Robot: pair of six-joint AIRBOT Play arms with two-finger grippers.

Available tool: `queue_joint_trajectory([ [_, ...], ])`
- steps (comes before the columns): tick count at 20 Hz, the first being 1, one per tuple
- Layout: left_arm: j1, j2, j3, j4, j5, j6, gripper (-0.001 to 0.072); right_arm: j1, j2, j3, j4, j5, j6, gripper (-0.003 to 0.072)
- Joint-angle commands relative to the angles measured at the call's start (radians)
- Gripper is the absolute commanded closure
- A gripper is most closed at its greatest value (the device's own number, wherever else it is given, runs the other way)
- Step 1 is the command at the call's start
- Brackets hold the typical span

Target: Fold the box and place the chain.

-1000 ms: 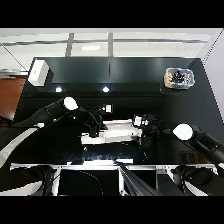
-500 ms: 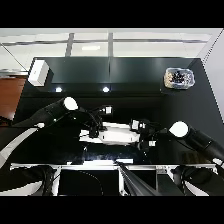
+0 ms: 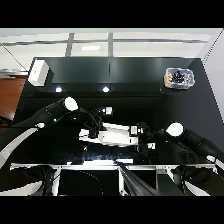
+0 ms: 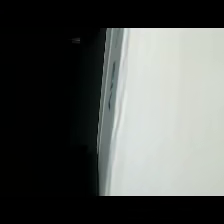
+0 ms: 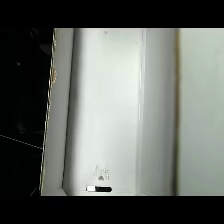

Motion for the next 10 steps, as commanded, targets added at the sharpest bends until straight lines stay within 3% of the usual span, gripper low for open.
queue_joint_trajectory([
  [1,0.000,0.001,0.000,0.002,-0.003,-0.003,0.0684,-0.001,-0.022,-0.002,0.027,-0.025,-0.051,-0.0021],
  [10,0.000,0.001,0.000,0.001,-0.004,-0.008,0.0684,-0.075,-0.026,-0.003,0.036,0.005,-0.097,-0.0021],
])
